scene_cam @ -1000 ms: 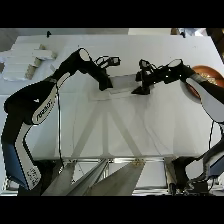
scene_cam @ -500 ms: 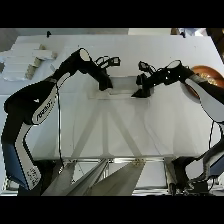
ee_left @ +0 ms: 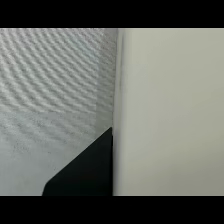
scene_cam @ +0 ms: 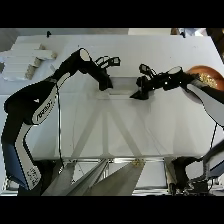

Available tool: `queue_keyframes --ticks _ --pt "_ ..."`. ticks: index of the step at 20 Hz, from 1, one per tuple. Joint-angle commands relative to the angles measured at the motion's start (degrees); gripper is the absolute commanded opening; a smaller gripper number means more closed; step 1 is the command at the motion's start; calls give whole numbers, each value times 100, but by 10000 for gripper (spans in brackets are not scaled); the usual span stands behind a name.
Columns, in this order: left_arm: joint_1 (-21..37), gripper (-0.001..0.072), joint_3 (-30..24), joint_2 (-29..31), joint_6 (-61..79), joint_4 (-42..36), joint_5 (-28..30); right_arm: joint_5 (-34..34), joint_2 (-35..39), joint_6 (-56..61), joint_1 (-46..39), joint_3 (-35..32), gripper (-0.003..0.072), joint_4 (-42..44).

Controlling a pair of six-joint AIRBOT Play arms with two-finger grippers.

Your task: Fold the box and place the chain.

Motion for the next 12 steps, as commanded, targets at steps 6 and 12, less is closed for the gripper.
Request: queue_keyframes --ticks 6,12 --pt "2 17 7 4 -2 0 4 24 66 -367 9 -216 686 79" --pt "2 17 7 4 -2 0 4 -299 72 -120 107 -216 686 -105"
